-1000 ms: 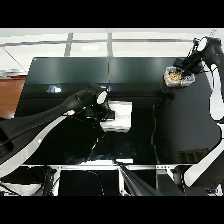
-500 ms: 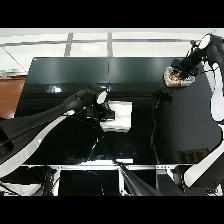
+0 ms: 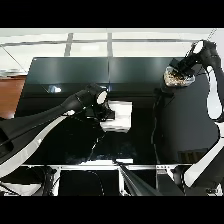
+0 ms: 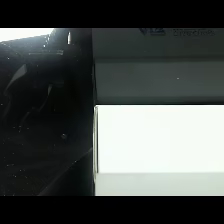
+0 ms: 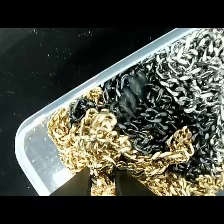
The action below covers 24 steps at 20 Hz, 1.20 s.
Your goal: Fold the box and place the chain.
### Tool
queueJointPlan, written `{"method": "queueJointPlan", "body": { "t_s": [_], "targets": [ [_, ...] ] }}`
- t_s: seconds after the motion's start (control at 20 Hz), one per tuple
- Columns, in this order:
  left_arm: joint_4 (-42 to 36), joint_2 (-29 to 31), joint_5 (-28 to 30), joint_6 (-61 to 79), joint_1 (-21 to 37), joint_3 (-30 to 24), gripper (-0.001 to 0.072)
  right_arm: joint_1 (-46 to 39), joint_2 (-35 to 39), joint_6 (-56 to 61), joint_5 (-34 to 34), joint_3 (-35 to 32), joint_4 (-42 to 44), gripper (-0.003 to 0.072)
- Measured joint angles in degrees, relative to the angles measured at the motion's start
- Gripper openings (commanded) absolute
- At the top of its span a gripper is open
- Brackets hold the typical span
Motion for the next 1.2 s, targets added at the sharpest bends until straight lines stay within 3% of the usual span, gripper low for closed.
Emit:
{"method": "queueJointPlan", "body": {
  "t_s": [0.5,1.0,1.15,1.2],
  "targets": [
    [0.0,0.0,-0.02,0.0,0.02,0.0,0.0031,0.0,11.43,-9.42,3.65,0.17,0.57,0.0013],
    [0.0,0.0,-0.04,0.0,0.0,0.0,0.0031,0.24,30.08,-18.03,0.48,0.33,3.41,0.0013],
    [0.0,0.0,0.0,0.0,0.02,0.0,0.0031,0.11,32.72,-19.3,1.6,-1.57,2.58,0.0017],
    [0.0,0.0,0.0,0.0,0.0,0.0,0.0031,0.07,32.98,-19.41,1.6,-3.19,2.54,0.022]
  ]
}}
